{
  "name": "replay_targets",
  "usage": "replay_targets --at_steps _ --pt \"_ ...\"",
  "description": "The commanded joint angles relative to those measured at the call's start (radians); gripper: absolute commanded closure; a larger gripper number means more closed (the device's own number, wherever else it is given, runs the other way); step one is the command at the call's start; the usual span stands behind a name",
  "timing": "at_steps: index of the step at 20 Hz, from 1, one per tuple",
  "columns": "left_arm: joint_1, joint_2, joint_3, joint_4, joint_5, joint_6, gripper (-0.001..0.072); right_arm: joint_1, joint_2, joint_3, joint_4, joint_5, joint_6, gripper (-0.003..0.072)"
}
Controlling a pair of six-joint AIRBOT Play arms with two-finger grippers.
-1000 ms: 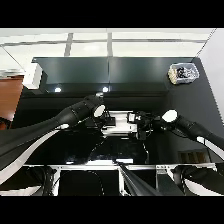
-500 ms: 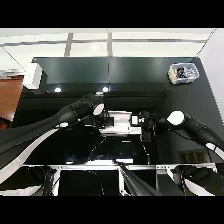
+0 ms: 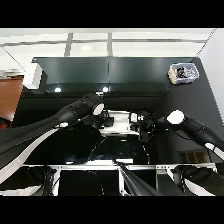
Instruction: Fold the box and place the chain.
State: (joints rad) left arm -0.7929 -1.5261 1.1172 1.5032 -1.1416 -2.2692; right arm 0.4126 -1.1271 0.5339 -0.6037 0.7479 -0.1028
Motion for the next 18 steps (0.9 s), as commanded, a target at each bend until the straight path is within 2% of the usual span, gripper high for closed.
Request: replay_targets --at_steps 1,4,11,12,13,15,16,17,18 --pt "-0.001 0.001 0.001 -0.015 0.008 -0.001 0.0682 0.027 -0.049 0.0 0.148 -0.051 0.011 0.0604" --pt "-0.001 0.001 0.001 -0.026 0.008 -0.001 0.0681 0.032 -0.074 0.0 0.192 -0.099 0.019 0.0604" --pt "-0.001 0.001 0.001 -0.025 0.008 -0.001 0.0681 0.032 -0.075 0.0 0.187 -0.099 0.078 0.0604" --pt "-0.001 0.001 0.001 -0.026 0.008 -0.001 0.0681 0.032 -0.076 0.0 0.187 -0.099 0.096 0.0563" --pt "-0.001 0.001 0.001 -0.026 0.008 -0.001 0.0681 0.032 -0.076 0.0 0.187 -0.101 0.104 0.0355" --pt "-0.001 0.001 0.001 -0.026 0.008 -0.001 0.0681 0.032 -0.076 0.0 0.184 -0.099 0.137 0.0554" --pt "-0.001 0.001 0.001 -0.026 0.008 -0.001 0.0681 0.032 -0.076 0.0 0.185 -0.1 0.154 0.0499" --pt "-0.001 0.001 0.001 -0.025 0.008 -0.001 0.0681 0.032 -0.076 0.0 0.184 -0.102 0.178 0.0293" --pt "-0.001 0.001 0.001 -0.025 0.008 -0.001 0.0681 0.032 -0.075 0.0 0.184 -0.099 0.205 0.0427"
